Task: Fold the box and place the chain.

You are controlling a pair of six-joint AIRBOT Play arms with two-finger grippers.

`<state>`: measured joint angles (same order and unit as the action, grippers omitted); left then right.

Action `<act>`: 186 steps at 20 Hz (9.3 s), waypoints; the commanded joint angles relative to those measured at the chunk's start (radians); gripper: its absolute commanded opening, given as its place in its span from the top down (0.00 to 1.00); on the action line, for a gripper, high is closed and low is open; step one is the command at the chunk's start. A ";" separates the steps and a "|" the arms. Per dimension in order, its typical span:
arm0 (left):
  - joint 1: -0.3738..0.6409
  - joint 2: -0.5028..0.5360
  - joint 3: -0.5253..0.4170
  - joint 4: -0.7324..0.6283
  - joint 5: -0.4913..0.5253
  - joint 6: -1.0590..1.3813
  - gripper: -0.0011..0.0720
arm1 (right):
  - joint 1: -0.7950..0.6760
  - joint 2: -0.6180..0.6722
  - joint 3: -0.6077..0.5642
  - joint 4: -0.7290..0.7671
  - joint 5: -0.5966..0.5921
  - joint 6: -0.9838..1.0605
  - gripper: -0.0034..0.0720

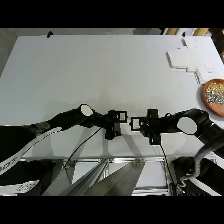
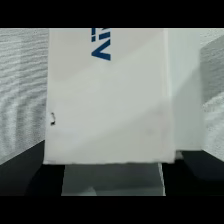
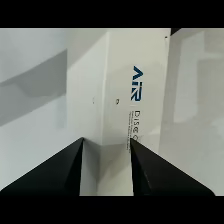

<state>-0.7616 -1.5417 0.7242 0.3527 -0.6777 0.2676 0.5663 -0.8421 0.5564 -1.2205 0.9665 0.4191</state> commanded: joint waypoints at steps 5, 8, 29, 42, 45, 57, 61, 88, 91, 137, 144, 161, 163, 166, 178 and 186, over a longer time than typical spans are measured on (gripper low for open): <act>0.000 0.001 0.001 0.000 0.000 0.000 0.59 | 0.001 0.026 -0.003 -0.020 -0.032 0.012 0.72; 0.000 0.001 0.001 0.000 0.000 0.000 0.59 | 0.001 0.045 -0.003 -0.021 -0.032 0.029 0.75; 0.000 0.001 0.001 0.000 0.000 0.000 0.59 | 0.001 0.050 -0.051 0.108 0.028 0.025 0.38; 0.000 0.001 0.001 0.000 0.000 0.000 0.59 | 0.001 0.056 -0.042 0.114 -0.039 0.030 0.93; 0.000 0.001 0.001 0.000 0.000 0.000 0.59 | 0.001 0.010 -0.050 0.115 -0.033 0.037 0.93; 0.000 0.001 0.001 0.000 0.000 0.000 0.59 | 0.001 -0.021 -0.061 0.114 -0.030 0.055 0.93; 0.000 0.001 0.001 0.000 0.000 0.000 0.59 | 0.001 -0.021 -0.076 0.114 -0.037 0.055 0.93; 0.000 0.001 0.001 0.000 0.000 0.000 0.59 | 0.000 0.156 -0.036 -0.150 -0.143 0.439 0.93; 0.000 0.001 0.001 0.000 0.000 0.000 0.59 | -0.095 0.185 -0.035 -0.364 -0.085 0.849 0.93; 1.206 0.717 -0.005 1.085 0.019 -1.527 0.59 | -0.936 0.129 -0.037 -0.431 0.203 0.945 0.93; 1.418 0.465 -0.005 1.074 -0.116 -1.537 0.58 | -0.936 0.129 -0.037 -0.431 0.203 0.945 0.93; 1.378 0.505 -0.005 1.077 -0.213 -1.578 0.04 | -0.936 0.129 -0.037 -0.431 0.203 0.945 0.93; 1.333 0.586 -0.005 1.077 -0.209 -1.577 0.04 | -0.936 0.129 -0.037 -0.431 0.203 0.945 0.93; 1.270 0.701 -0.005 1.077 -0.211 -1.578 0.04 | -0.936 0.129 -0.037 -0.431 0.203 0.945 0.93; 1.190 0.778 -0.005 1.078 -0.237 -1.630 0.04 | -0.936 0.129 -0.037 -0.431 0.201 0.945 0.93; 1.190 0.745 -0.010 1.081 -0.228 -1.630 0.04 | -0.936 0.129 -0.037 -0.431 0.201 0.945 0.93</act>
<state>0.4290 -0.7898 0.7155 1.4326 -0.9100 -1.3621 -0.3691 -0.7124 0.5186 -1.6520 1.1667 1.3636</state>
